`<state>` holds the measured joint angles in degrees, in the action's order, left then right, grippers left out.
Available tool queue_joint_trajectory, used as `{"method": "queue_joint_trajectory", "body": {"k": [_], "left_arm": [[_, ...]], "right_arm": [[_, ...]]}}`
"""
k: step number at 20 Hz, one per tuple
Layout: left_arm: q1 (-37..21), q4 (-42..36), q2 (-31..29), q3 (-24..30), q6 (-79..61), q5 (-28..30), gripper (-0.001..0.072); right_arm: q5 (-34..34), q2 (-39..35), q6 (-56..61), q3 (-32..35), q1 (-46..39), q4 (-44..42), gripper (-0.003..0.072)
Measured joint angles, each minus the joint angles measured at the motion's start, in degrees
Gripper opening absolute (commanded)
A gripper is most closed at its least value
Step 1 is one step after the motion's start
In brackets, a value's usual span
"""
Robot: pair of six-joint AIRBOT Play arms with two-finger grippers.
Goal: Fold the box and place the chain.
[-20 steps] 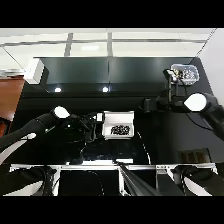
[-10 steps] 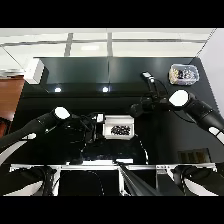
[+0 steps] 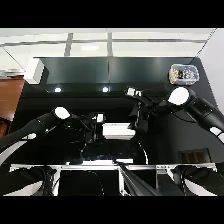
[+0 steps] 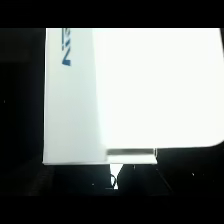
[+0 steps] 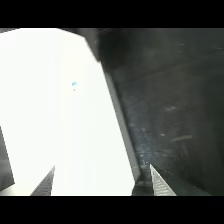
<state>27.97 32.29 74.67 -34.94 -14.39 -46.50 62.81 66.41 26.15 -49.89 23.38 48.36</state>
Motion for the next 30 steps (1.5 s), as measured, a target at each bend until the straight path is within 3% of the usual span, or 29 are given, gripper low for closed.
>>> {"method": "queue_joint_trajectory", "body": {"k": [8,9,10,12,13,14,22,25,30], "left_arm": [[0.0,0.02,0.0,0.0,0.0,0.0,0.035],[0.0,0.02,0.0,0.0,0.02,0.0,0.035],[0.0,0.02,0.0,0.0,0.0,0.0,0.035],[0.0,0.0,0.0,0.0,0.2,-0.02,0.0349],[0.0,0.02,0.0,0.0,0.2,0.0,0.035],[0.0,0.0,0.0,0.0,0.2,-0.02,0.035],[0.0,0.0,0.0,0.0,0.0,0.0,0.035],[0.0,0.02,0.0,0.0,-0.02,-0.02,0.035],[0.0,0.02,0.0,0.0,-0.02,-0.02,0.035]], "right_arm": [[-0.66,0.0,-4.55,3.56,0.72,0.04,0.066],[-1.07,0.0,-4.87,3.69,0.72,0.0,0.0616],[-1.55,0.0,-5.2,3.82,0.72,-0.04,0.045],[-1.86,0.0,-5.79,3.93,0.74,-0.11,0.0373],[-1.92,0.0,-6.03,3.98,0.76,-0.11,0.0277],[-1.97,-0.04,-6.1,3.98,0.76,-0.15,0.026],[-1.51,-0.07,-6.56,4.39,0.76,-0.2,0.0262],[-1.31,-0.07,-6.6,4.63,0.76,-0.13,0.0353],[-1.16,-0.07,-6.54,4.74,0.76,0.04,0.0353]]}}
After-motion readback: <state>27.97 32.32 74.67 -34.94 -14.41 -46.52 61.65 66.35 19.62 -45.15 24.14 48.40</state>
